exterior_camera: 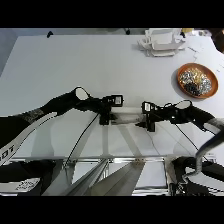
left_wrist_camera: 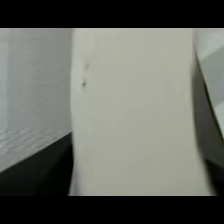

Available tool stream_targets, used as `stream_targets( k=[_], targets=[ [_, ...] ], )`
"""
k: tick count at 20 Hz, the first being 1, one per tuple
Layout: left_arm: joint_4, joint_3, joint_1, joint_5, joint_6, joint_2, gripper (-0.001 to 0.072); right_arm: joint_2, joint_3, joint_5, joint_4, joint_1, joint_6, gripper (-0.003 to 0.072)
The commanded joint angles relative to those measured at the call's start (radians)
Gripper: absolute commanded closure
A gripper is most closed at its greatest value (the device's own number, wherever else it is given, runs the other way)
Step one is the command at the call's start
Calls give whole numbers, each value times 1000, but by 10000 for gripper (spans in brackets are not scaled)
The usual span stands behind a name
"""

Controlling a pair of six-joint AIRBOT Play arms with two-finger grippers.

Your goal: Fold the box and place the chain.

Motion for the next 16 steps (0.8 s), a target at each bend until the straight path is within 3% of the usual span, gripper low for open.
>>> stream_targets(
  k=[1,5,12,14,16],
  targets=[
    [-2,0,6,-20,-8,39,9,0,0,2,1,0,0,207],
    [36,0,26,-27,-24,124,13,0,0,3,1,0,0,207],
    [389,0,69,-100,-268,222,15,0,0,4,1,0,0,207],
    [418,0,76,-97,-267,260,31,0,0,4,1,0,0,207],
    [419,0,76,-77,-267,307,260,0,0,4,1,0,0,207]
  ],
)
